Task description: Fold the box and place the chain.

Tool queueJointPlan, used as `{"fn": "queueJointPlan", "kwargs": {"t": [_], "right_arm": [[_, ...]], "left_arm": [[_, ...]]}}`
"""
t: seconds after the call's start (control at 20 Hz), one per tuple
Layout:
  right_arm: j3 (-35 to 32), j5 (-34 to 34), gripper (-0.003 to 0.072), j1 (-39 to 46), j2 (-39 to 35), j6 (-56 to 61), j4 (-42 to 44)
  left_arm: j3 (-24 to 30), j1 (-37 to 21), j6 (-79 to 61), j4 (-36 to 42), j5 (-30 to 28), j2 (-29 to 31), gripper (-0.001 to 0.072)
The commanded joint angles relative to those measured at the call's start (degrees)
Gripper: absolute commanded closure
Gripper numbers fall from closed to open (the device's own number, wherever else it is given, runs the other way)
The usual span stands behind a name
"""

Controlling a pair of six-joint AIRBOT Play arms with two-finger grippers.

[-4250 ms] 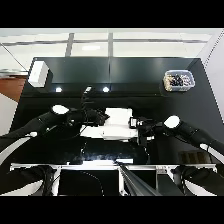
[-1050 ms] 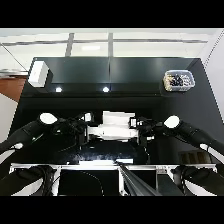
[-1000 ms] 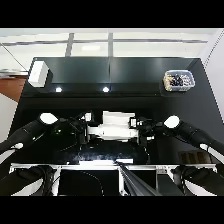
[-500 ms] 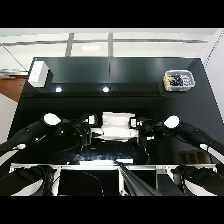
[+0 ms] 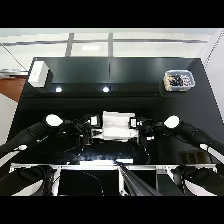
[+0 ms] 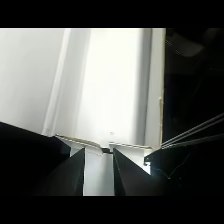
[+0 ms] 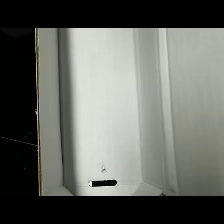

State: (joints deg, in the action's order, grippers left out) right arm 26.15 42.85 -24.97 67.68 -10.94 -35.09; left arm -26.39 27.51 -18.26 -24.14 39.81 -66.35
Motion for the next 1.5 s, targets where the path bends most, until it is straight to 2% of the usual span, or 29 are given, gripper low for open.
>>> {"fn": "queueJointPlan", "kwargs": {"t": [0.0, 0.05, 0.15, 0.3, 0.45, 1.05, 1.1, 1.15, 1.2, 1.25, 1.3, 1.35, 1.4, 1.45], "right_arm": [[-0.02, 0.0, 0.0151, -0.02, 0.04, 0.02, 0.04], [-0.02, 0.0, 0.0151, -0.02, 0.04, 0.02, 0.04], [-0.02, 0.0, 0.0151, -0.02, 0.02, 0.02, 0.02], [-0.02, 0.0, 0.0151, -0.02, 0.04, 0.02, 0.04], [-0.02, 0.0, 0.0151, -0.02, 0.04, 0.02, 0.02], [-0.02, 0.0, 0.0151, -0.02, 0.04, 0.02, 0.04], [-0.02, 0.0, 0.0151, -0.02, 0.04, 0.02, 0.04], [-0.02, 0.0, 0.0151, -0.02, 0.04, 0.02, 0.04], [-0.02, 0.0, 0.0151, -0.02, 0.02, 0.02, 0.04], [-0.02, 0.0, 0.0151, -0.02, 0.04, 0.02, 0.04], [-0.02, 0.0, 0.0151, -0.02, 0.04, 0.02, 0.04], [-0.02, 0.0, 0.0151, -0.02, 0.04, 0.02, 0.04], [-0.02, 0.0, 0.0151, -0.02, 0.04, 0.02, 0.02], [-0.02, 0.0, 0.0151, -0.02, 0.04, 0.02, 0.04]], "left_arm": [[-0.04, 0.07, 0.02, 2.4, -0.31, -0.04, 0.0489], [-0.04, 0.09, 0.02, 2.75, -0.35, -0.09, 0.049], [-0.04, 0.15, 0.02, 2.82, -0.33, -0.11, 0.0568], [-0.04, 1.99, 0.0, 5.64, -0.9, -0.13, 0.0568], [-0.37, 3.8, 0.15, 5.31, -2.64, -0.96, 0.0568], [-1.66, 4.24, 0.66, 4.46, -2.08, -2.23, 0.056], [-1.66, 4.24, 0.66, 4.46, -2.05, -2.23, 0.0502], [-1.66, 4.24, 0.66, 4.46, -2.05, -2.23, 0.0362], [-1.66, 4.24, 0.66, 4.46, -2.05, -2.23, 0.0281], [-1.66, 4.24, 0.66, 4.46, -2.05, -2.23, 0.0286], [-1.66, 4.24, 0.66, 4.44, -2.05, -2.23, 0.0333], [-1.66, 4.24, 0.66, 4.44, -2.03, -2.23, 0.0502], [-1.66, 4.24, 0.66, 4.22, -1.88, -2.23, 0.0538], [-1.66, 4.31, 0.66, 4.2, -1.88, -2.23, 0.0447]]}}
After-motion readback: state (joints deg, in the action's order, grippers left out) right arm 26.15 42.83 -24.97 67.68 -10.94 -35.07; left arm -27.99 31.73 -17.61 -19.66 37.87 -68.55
